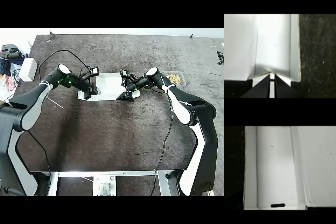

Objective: Fold the box and place the chain.

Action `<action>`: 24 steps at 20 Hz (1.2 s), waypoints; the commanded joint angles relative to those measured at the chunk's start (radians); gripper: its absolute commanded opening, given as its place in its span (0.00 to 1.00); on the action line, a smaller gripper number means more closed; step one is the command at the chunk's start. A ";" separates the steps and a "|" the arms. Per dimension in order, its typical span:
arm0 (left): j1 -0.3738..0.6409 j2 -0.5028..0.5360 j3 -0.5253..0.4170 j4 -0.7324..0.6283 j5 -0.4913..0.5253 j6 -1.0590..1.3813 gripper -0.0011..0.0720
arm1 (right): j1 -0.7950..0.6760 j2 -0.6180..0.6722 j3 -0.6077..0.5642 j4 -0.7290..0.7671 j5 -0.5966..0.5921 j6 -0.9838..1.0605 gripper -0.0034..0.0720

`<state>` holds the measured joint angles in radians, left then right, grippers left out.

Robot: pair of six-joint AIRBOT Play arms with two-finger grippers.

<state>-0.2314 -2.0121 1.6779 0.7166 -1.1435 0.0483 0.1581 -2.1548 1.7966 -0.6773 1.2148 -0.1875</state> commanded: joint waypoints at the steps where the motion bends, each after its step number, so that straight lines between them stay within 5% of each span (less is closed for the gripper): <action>1: -0.001 -0.019 -0.001 -0.074 -0.002 0.047 0.10 | 0.000 0.000 0.000 0.000 0.000 0.000 0.61; 7: 0.000 -0.019 -0.001 -0.116 -0.024 0.077 0.15 | 0.000 0.000 0.000 0.000 0.000 0.000 0.61; 8: 0.000 -0.019 -0.001 -0.109 -0.023 0.076 0.50 | 0.000 0.000 0.000 0.000 0.000 0.000 0.61; 9: 0.000 -0.019 -0.001 -0.107 -0.016 0.071 0.69 | 0.000 0.000 0.000 0.000 0.000 0.000 0.61; 16: 0.000 -0.019 -0.001 -0.088 0.009 0.067 0.70 | 0.000 0.000 0.000 0.000 0.000 0.000 0.61; 17: 0.000 -0.019 -0.001 -0.088 0.009 0.077 0.92 | 0.000 0.000 0.000 0.000 0.000 0.000 0.61; 18: 0.000 -0.019 -0.001 -0.088 0.026 0.074 1.00 | 0.000 0.000 0.000 0.000 0.000 0.000 0.61; 22: 0.000 -0.019 -0.001 -0.088 0.033 0.072 0.99 | 0.000 0.000 0.000 0.000 0.000 0.000 0.61; 24: 0.009 -0.019 -0.001 -0.088 0.027 0.073 0.45 | 0.000 0.000 0.000 0.000 0.000 0.000 0.61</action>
<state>-0.2298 -2.0308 1.6772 0.6315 -1.1130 0.1230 0.1581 -2.1548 1.7966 -0.6781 1.2144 -0.1871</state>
